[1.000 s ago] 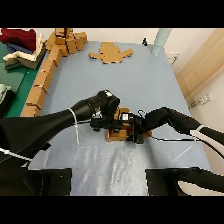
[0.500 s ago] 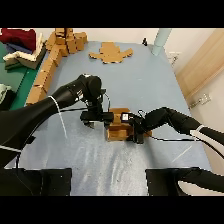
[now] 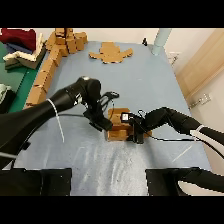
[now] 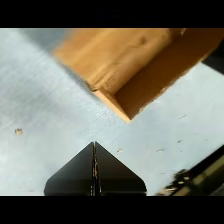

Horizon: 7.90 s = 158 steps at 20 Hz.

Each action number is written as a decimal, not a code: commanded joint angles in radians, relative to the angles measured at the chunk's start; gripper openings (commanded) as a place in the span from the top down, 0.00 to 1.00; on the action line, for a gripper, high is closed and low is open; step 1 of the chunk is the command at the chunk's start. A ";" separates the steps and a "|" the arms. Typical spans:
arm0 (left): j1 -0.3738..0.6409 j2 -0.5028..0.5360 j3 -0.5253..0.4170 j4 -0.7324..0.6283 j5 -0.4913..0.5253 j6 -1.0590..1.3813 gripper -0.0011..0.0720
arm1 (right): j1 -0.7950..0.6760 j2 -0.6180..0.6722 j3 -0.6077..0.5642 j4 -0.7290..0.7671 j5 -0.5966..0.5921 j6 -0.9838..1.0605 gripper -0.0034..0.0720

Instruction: Fold the box.

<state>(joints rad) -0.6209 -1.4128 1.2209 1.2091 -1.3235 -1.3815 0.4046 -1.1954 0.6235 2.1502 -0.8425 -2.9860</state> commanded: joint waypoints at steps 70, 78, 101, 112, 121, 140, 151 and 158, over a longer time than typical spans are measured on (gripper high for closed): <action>0.084 0.084 -0.532 -0.723 0.766 1.494 0.02 | 0.000 0.000 0.001 0.000 -0.001 0.000 0.17; 0.078 0.063 -0.532 -0.720 0.768 1.498 0.03 | 0.000 0.000 0.000 0.000 0.000 0.000 0.17; 0.066 0.061 -0.530 -0.719 0.774 1.501 0.47 | 0.000 0.000 0.000 0.000 -0.001 0.000 0.17; 0.066 0.061 -0.530 -0.719 0.774 1.501 0.47 | -0.013 0.099 0.009 -0.180 -0.059 0.291 0.00; 0.066 0.061 -0.530 -0.719 0.774 1.501 0.47 | -0.014 0.350 0.008 -0.105 -0.263 0.883 0.00; 0.066 0.061 -0.530 -0.719 0.774 1.501 0.47 | -0.035 -0.163 0.322 0.102 -0.157 1.156 0.95; 0.066 0.061 -0.530 -0.719 0.774 1.501 0.47 | 0.032 -0.252 0.324 0.097 -0.124 1.078 0.95; 0.066 0.061 -0.530 -0.719 0.774 1.501 0.47 | 0.021 -0.107 0.325 -0.022 -0.052 1.067 0.95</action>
<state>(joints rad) -0.5552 -1.3521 0.6895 0.4892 -0.5510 0.1188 0.4297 -1.3666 0.9470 2.2021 -0.9264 -1.9160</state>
